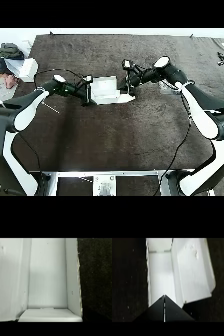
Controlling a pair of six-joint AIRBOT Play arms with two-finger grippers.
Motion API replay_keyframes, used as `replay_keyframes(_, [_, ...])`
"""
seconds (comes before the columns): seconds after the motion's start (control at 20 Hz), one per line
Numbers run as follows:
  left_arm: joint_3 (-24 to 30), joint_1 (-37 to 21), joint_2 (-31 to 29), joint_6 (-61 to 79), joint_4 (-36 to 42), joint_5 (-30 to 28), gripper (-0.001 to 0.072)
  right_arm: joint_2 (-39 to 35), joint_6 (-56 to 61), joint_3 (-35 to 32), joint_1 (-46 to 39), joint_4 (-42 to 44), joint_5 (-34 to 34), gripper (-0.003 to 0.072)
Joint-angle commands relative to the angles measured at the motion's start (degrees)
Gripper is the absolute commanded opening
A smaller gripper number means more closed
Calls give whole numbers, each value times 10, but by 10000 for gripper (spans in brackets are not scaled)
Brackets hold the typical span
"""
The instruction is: Fold the box and place the chain.
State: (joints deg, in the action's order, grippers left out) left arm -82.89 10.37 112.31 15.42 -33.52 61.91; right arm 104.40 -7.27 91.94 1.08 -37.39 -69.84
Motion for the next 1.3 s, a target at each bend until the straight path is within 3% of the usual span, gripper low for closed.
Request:
replay_keyframes(0.0, [-1,-1,0,-2,-2,-3,462,0,0,0,4,73,22,-4])
replay_keyframes(0.3, [-1,-1,0,-4,-2,-4,462,12,-7,0,25,83,153,-6])
replay_keyframes(0.8, [-1,-1,0,-4,-2,-4,462,48,-22,0,22,71,222,-6])
replay_keyframes(1.0, [-1,-1,0,-4,-2,-4,462,61,-21,0,22,61,217,-6])
replay_keyframes(1.25, [-1,-1,0,-4,-2,-12,462,74,-19,0,22,54,162,-6])
